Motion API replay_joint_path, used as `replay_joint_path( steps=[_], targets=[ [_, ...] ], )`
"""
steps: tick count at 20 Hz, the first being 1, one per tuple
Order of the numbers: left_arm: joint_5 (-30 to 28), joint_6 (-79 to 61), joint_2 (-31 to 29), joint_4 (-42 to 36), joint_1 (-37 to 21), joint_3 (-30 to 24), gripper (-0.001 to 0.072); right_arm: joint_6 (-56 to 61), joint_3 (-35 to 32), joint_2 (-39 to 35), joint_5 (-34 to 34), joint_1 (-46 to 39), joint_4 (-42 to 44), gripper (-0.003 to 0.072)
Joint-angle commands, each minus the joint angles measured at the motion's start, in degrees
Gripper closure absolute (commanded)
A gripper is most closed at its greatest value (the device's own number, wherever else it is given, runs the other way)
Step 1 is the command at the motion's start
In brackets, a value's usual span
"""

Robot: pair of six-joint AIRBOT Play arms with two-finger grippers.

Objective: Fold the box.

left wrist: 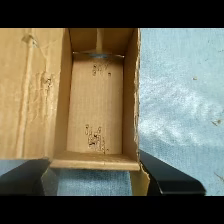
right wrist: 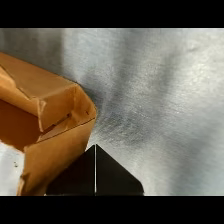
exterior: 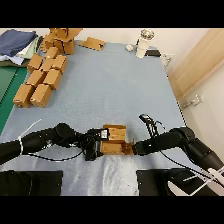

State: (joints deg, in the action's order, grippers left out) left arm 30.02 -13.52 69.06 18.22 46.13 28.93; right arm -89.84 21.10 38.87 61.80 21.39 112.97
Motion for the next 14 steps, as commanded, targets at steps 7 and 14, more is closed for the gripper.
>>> replay_joint_path(
  steps=[7,14],
  targets=[
    [-0.02,0.0,0.04,0.0,-0.04,0.04,0.0191,-0.2,4.07,-1.44,2.12,0.15,0.85,0.0445],
    [-0.02,0.0,0.04,0.0,-0.04,0.04,0.0191,-0.17,4.24,-1.42,2.08,0.17,3.93,0.0299]
  ],
)
